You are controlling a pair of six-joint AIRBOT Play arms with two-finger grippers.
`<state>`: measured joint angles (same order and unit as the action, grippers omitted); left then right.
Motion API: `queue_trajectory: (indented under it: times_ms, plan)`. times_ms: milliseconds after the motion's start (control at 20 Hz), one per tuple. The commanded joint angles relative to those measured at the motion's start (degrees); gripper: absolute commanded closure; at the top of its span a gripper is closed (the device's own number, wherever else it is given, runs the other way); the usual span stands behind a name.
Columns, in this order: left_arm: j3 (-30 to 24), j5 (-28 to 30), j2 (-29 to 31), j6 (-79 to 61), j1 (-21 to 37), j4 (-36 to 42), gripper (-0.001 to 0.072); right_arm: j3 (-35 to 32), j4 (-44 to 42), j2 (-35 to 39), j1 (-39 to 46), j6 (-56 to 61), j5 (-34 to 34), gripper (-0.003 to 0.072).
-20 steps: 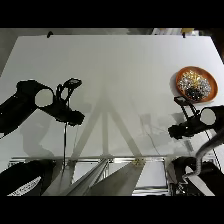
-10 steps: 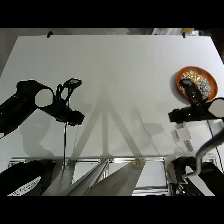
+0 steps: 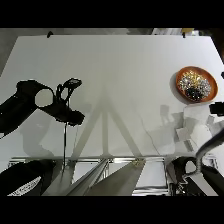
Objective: Fold the box and place the chain.
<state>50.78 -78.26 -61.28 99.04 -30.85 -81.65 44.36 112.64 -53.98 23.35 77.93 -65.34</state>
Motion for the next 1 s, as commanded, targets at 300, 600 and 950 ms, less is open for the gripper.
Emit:
queue_trajectory:
  times_ms: [300, 600, 950]
  plan:
    - [0.0, 0.0, 0.0, 0.0, 0.0, 0.0, 0.0418, 0.3, 2.9, -12.7, 12.3, -6.4, 2.2, 0.0249]
    - [0.0, 0.0, 0.0, 0.0, 0.0, 0.0, 0.0418, 0.3, 2.6, -19.1, 12.3, -6.4, 4.7, 0.0398]
    - [0.0, 0.0, 0.0, 0.0, 0.0, 0.0, 0.0418, 0.3, -0.2, -13.2, 1.9, -10.9, 0.1, 0.0671]
